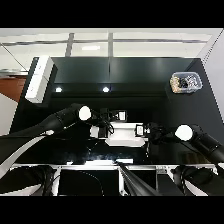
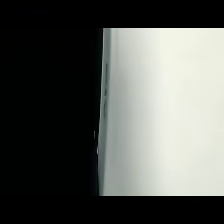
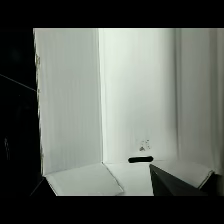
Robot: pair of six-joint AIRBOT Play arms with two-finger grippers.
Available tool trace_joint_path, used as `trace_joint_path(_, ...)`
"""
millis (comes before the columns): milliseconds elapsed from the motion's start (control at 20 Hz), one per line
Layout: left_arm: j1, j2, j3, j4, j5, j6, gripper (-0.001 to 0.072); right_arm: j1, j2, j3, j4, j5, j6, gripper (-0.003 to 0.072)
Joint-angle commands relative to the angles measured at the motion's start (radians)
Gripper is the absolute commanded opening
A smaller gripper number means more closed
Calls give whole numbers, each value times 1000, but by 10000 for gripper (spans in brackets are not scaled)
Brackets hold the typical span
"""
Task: Fold the box and place the chain.
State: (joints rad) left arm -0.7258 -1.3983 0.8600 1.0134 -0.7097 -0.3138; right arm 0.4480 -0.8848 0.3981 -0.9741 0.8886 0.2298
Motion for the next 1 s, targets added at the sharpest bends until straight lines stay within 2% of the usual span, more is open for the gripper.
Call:
trace_joint_path(0, 0, -1, 0, 0, 0, 0, 31, 0, 18, 15, -43, 6, 83, 706)
trace_joint_path(200, 0, -1, 0, 0, -1, -1, 32, -31, 74, 47, -72, 5, 130, 707)
trace_joint_path(450, 0, -1, 0, -1, -1, -1, 32, -63, 80, 77, -24, -4, 127, 707)
trace_joint_path(550, 0, -1, 0, 0, 0, -1, 32, -66, 80, 77, -49, -13, 122, 707)
trace_joint_path(750, -1, -1, 0, -1, -1, -1, 32, -66, 72, 65, -9, -129, 82, 708)
trace_joint_path(950, -2, -1, 0, -1, 0, -1, 32, -66, 24, 53, 40, -161, 2, 708)
